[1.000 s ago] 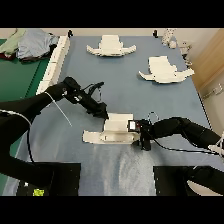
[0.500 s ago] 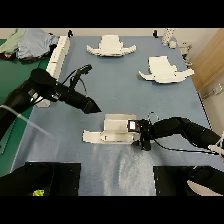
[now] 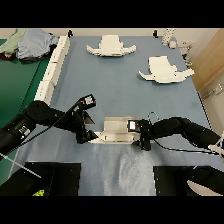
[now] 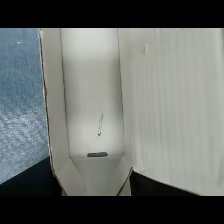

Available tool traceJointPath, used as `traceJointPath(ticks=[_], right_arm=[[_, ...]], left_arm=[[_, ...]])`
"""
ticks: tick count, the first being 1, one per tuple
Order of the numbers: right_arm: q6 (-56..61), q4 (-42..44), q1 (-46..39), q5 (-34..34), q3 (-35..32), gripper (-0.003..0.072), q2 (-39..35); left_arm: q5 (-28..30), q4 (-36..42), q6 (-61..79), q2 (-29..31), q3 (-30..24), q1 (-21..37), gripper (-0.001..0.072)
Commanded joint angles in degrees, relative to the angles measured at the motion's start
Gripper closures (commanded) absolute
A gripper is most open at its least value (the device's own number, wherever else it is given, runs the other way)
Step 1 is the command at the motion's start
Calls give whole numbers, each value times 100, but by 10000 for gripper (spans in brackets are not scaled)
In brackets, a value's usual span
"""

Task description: Fold the box.

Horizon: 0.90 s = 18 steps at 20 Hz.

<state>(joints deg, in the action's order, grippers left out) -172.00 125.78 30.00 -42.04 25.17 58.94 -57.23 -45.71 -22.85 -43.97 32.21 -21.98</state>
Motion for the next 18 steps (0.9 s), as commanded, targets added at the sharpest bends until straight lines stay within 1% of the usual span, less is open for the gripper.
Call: traceJointPath(ticks=[1,2,4,6,8,9,10,11,12,13,14,16,18], right_arm=[[0,0,0,-2,-2,240,2],[0,0,0,-2,-2,241,2],[0,0,0,-2,-2,240,2],[0,0,0,-2,-2,240,2],[0,0,0,-2,-2,240,2],[0,0,0,-2,0,240,2],[0,0,0,-2,-2,240,2],[0,0,0,-2,0,240,2],[0,0,0,-2,-2,240,2],[0,0,0,-2,-2,240,2],[0,0,0,-2,-2,241,2],[0,0,0,-2,0,240,2],[0,0,0,-2,-2,240,2]], left_arm=[[470,-210,1082,-50,-374,15,46],[492,-109,1388,-166,-446,13,46],[732,166,1967,-470,-531,-96,50],[883,525,2564,-789,-531,-280,75],[994,901,3086,-1078,-531,-409,76],[1049,1010,3261,-1204,-531,-431,111],[1108,1021,3327,-1292,-531,-450,317],[1139,1019,3434,-1360,-531,-459,424],[1198,1034,3440,-1394,-531,-483,429],[1215,1084,3440,-1397,-531,-496,477],[1228,1113,3445,-1392,-531,-522,641],[1241,1246,3451,-1394,-531,-577,667],[1403,1488,3578,-1410,-531,-669,667]])
